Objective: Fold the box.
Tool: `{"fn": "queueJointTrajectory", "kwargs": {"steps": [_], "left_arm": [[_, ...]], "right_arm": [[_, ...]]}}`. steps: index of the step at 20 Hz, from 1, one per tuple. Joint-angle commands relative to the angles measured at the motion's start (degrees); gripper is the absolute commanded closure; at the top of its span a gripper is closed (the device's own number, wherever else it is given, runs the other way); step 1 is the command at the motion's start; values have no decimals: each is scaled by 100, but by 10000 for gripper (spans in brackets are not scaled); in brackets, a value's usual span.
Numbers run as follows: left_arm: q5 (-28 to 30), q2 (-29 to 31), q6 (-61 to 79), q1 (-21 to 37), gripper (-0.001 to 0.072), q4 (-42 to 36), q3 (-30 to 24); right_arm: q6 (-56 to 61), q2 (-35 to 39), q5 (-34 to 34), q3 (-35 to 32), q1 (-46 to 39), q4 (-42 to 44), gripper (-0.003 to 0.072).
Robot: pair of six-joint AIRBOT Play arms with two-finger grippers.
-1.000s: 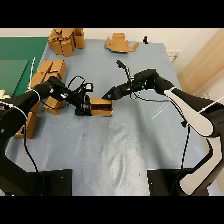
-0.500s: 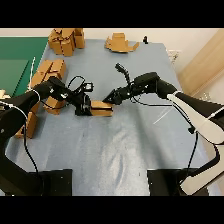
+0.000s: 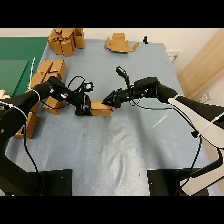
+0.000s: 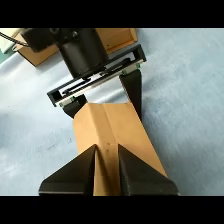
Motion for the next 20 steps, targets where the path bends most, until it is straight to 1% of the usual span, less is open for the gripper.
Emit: {"fn": "queueJointTrajectory", "kwargs": {"steps": [1,2,3,5,6,7,8,9,11,12,14,18,20], "left_arm": [[2,2,-7,-4,187,2,0],[2,2,-7,-4,187,2,0],[2,2,-7,-4,187,2,0],[2,2,-7,-4,187,2,0],[2,2,-4,-4,187,2,0],[4,2,-4,-4,187,2,0],[7,2,-4,-4,187,2,0],[4,2,-4,-4,187,0,2],[2,2,-7,-4,187,2,0],[2,2,-7,-4,187,2,0],[4,2,-7,-4,186,2,0],[2,2,-7,-4,187,2,0],[2,2,-4,-4,187,2,0]], "right_arm": [[-254,9,-125,208,20,-223,385],[-466,9,-79,260,17,-396,149],[-466,9,90,315,24,-638,83],[-466,9,260,348,31,-1088,94],[-466,7,267,345,35,-1248,188],[-466,7,262,345,35,-1307,320],[-466,9,262,348,35,-1296,333],[-466,9,175,348,35,-1241,322],[-466,9,-238,348,35,-1032,164],[-463,9,-431,348,35,-994,145],[-459,9,-627,348,33,-992,145],[-448,11,-708,348,35,-654,145],[-444,9,-704,348,35,-636,145]]}}
